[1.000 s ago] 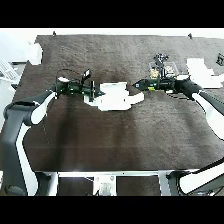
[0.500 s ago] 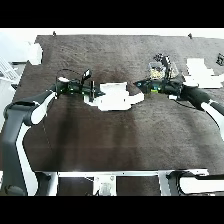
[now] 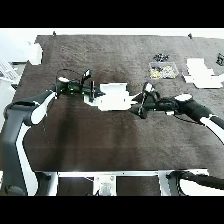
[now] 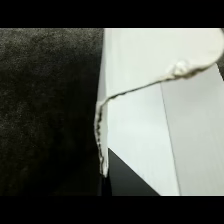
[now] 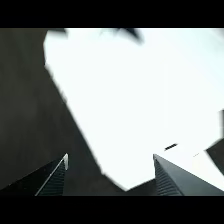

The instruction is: Fold the box and place the chain.

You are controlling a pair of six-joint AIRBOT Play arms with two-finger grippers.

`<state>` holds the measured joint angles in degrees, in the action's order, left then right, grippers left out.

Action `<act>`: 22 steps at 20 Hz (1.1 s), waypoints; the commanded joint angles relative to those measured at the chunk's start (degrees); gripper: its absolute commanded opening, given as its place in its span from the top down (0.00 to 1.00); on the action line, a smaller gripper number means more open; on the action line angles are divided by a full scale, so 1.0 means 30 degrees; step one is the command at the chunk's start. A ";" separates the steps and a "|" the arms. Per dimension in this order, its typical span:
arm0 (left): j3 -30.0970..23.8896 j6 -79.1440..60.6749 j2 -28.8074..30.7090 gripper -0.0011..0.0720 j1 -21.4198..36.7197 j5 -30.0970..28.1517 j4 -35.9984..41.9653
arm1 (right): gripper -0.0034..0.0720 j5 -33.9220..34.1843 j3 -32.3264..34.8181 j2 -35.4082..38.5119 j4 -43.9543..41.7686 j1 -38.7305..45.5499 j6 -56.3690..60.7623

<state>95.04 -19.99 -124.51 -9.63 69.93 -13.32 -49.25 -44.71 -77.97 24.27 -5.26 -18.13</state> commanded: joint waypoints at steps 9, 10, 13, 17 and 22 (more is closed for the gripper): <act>-0.0007 0.0007 -0.0007 0.96 0.0022 -0.0007 0.0000 | 0.11 0.5370 0.0299 -0.0605 0.3687 -0.3308 -0.0845; -0.0007 0.0000 0.0000 0.96 0.0022 -0.0007 0.0007 | 0.11 0.5974 0.0299 -0.0852 0.3293 -0.3395 -0.0838; -0.0007 0.0015 0.0000 0.96 0.0022 0.0066 0.0000 | 0.11 0.7868 0.0233 -0.1450 0.0219 -0.3446 -0.0845; -0.0007 0.0022 0.0000 0.96 0.0022 0.0095 0.0000 | 0.11 0.8145 -0.0313 -0.1443 -0.0335 -0.3417 -0.0845; -0.0007 0.0015 0.0000 0.96 0.0022 0.0532 -0.0007 | 0.11 0.7781 -0.1144 -0.1537 -0.0466 -0.2419 -0.1086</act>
<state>95.04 -19.94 -124.55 -9.63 70.85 -13.39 -25.52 -46.81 -82.32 23.68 -14.04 -20.80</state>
